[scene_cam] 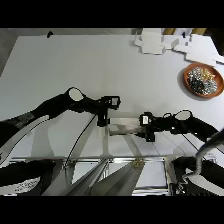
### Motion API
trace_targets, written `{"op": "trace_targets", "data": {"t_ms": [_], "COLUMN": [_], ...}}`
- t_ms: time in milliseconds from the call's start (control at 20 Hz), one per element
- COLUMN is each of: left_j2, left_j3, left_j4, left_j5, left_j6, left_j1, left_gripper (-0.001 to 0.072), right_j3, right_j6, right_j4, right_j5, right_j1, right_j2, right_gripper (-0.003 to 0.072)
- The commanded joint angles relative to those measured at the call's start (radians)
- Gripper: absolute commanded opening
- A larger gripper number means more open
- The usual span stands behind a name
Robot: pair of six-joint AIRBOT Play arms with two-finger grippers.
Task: Fold the box and place the chain.
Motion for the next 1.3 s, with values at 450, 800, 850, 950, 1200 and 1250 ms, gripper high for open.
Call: {"op": "trace_targets", "data": {"t_ms": [450, 800, 850, 950, 1200, 1250], "left_j2": [0.172, 0.334, 0.338, 0.336, 0.298, 0.278], "left_j3": [0.001, 0.001, 0.000, 0.000, 0.000, 0.000], "left_j4": [0.294, 0.405, 0.411, 0.411, 0.327, 0.309], "left_j5": [-0.144, -0.197, -0.230, -0.271, -0.112, -0.056], "left_j6": [-0.298, -0.486, -0.512, -0.578, -0.600, -0.600], "left_j1": [0.093, 0.029, 0.001, -0.083, -0.257, -0.261], "left_gripper": [0.0626, 0.0007, 0.0003, 0.0002, 0.0003, 0.0002], "right_j3": [0.001, 0.001, 0.001, 0.001, 0.001, 0.001], "right_j6": [0.000, 0.000, 0.000, 0.000, 0.000, 0.000], "right_j4": [0.000, 0.000, 0.000, 0.000, 0.000, 0.000], "right_j5": [-0.001, -0.001, -0.001, -0.001, -0.001, -0.001], "right_j1": [0.000, 0.000, 0.000, 0.000, 0.000, 0.000], "right_j2": [0.001, 0.001, 0.001, 0.001, 0.001, 0.001], "right_gripper": [0.0312, 0.0312, 0.0312, 0.0312, 0.0312, 0.0312]}}
